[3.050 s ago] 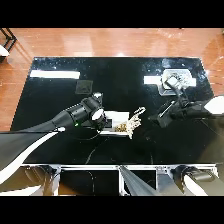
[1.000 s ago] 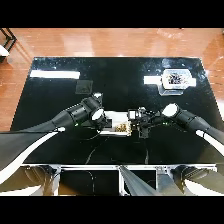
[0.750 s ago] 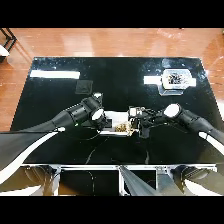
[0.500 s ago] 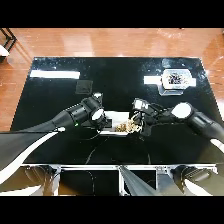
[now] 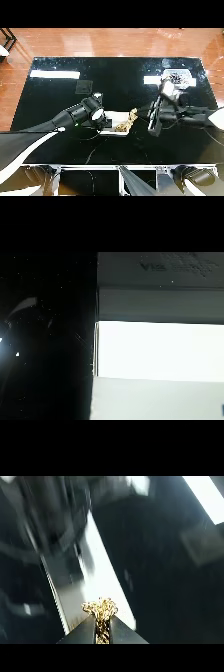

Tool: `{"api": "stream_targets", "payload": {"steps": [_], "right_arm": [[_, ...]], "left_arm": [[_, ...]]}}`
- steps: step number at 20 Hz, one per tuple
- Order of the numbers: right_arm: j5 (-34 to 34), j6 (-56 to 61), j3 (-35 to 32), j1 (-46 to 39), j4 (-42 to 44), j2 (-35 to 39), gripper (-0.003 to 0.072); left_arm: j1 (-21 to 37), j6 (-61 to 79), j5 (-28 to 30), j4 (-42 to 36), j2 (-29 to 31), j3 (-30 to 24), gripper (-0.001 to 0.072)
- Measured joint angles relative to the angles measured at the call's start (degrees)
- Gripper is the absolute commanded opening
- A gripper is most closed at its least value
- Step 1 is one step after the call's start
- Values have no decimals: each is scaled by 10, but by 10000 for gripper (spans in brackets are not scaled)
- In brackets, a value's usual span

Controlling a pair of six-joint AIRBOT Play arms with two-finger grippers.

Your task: Fold the box and place the chain.

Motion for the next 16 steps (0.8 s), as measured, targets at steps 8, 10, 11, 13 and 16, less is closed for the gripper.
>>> {"api": "stream_targets", "payload": {"steps": [8, 10, 11, 13, 16], "right_arm": [[1, 49, 80, 0, 92, 13, 21], [10, 62, 78, 4, 92, 2, 21], [13, 70, 73, 10, 87, -7, 21], [15, 79, 58, 26, 81, -33, 21], [8, 87, 41, 56, 73, -82, 22]], "left_arm": [[0, 0, 0, -7, 0, 0, 24], [0, 0, 0, -8, 0, 0, 24], [0, 0, 0, -8, 0, 0, 24], [0, 0, 0, -8, 0, 0, 24], [0, 0, 0, -8, 0, 0, 24]]}}
